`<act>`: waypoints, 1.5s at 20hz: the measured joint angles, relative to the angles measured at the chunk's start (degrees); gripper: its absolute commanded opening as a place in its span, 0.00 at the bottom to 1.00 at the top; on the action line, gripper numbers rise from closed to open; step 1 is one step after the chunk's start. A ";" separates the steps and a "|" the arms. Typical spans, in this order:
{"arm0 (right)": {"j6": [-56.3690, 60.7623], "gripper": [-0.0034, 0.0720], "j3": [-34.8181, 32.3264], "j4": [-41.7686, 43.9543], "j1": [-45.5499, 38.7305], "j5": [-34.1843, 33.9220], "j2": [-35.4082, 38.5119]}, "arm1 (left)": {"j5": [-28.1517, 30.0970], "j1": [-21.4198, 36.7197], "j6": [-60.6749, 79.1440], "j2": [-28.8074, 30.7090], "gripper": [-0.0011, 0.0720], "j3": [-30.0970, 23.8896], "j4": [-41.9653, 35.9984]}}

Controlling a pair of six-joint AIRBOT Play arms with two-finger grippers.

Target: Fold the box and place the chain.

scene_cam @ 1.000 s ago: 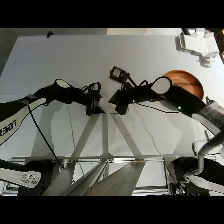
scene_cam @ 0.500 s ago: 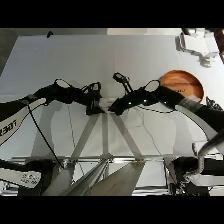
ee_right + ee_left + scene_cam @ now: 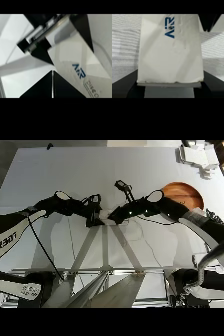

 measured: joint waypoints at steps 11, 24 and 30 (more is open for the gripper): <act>4.04 0.05 0.09 2.43 -0.11 -1.75 -6.29 | -0.04 0.00 0.09 0.00 0.27 0.00 0.07; 14.10 0.06 0.02 -18.10 -19.37 -0.37 18.49 | -0.07 0.00 0.00 0.00 0.27 0.00 0.02; 29.99 0.06 0.00 -45.72 -31.15 8.85 25.31 | -0.04 0.00 0.00 0.00 0.27 0.00 0.02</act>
